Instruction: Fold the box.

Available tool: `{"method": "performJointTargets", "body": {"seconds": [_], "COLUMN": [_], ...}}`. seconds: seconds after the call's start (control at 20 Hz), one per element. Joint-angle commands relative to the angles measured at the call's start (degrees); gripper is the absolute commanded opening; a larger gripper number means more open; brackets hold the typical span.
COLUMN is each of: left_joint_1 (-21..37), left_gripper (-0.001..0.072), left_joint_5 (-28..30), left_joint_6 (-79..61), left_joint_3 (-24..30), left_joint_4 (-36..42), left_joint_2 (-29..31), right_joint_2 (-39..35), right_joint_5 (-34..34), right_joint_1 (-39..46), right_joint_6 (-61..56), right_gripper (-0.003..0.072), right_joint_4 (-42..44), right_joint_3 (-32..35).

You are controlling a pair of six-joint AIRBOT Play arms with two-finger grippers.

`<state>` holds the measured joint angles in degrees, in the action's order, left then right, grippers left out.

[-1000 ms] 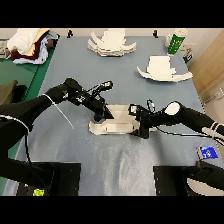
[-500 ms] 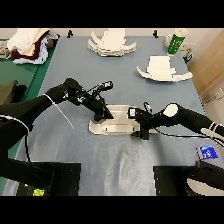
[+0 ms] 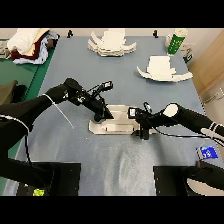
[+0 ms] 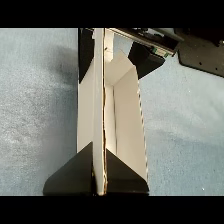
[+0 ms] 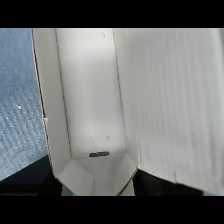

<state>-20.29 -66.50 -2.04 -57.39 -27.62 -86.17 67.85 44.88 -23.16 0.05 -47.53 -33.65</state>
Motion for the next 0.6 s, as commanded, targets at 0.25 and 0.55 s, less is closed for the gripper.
{"method": "performJointTargets", "body": {"seconds": [0.25,0.55], "left_joint_1": [-0.04,-0.04], "left_gripper": [0.0014,0.0014], "left_joint_5": [0.0,0.0], "left_joint_6": [0.0,0.0], "left_joint_3": [0.02,0.02], "left_joint_4": [0.0,2.82], "left_joint_2": [0.04,0.04], "right_joint_2": [-0.02,0.0], "right_joint_5": [-0.13,-0.13], "right_joint_1": [-0.07,-0.07], "right_joint_6": [0.0,0.0], "right_gripper": [0.0527,0.0527], "right_joint_4": [0.0,-0.02], "right_joint_3": [0.02,0.02]}}
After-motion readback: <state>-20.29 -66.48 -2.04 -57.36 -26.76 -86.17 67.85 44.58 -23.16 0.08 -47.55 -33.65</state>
